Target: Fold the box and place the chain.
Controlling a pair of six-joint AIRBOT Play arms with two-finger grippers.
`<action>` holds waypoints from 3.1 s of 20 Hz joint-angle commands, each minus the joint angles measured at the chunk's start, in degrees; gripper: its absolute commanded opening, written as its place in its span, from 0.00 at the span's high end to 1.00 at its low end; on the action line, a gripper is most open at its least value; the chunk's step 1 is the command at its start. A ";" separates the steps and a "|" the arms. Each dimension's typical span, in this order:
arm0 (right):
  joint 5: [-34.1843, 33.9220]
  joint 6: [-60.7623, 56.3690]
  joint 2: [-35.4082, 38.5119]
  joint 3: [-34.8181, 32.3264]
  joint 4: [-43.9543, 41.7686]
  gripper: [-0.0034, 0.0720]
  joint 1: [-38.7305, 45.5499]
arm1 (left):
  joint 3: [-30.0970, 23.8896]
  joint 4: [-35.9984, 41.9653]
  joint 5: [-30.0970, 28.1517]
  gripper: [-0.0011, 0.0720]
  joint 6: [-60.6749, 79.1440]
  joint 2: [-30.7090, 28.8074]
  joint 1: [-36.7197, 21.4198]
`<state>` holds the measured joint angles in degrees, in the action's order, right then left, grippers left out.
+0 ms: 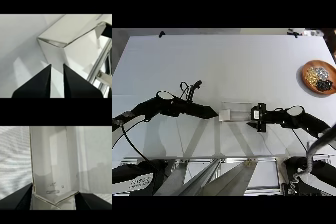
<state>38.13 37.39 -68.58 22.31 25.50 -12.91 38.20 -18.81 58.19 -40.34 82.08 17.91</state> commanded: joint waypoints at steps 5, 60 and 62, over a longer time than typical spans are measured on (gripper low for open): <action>0.02 0.00 0.00 -0.02 -0.02 0.34 0.00 | -0.02 2.05 2.51 0.75 1.57 -0.02 0.04; 0.02 0.00 0.00 -0.02 -0.02 0.34 0.00 | 3.21 -9.57 -11.67 0.11 -23.06 -5.31 9.75; 0.02 -0.02 0.00 -0.02 -0.02 0.34 0.00 | 6.62 -16.13 -11.72 0.11 -28.33 -4.31 11.85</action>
<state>38.13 37.41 -68.58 22.31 25.50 -12.91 42.00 -29.56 46.39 -63.99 77.08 28.25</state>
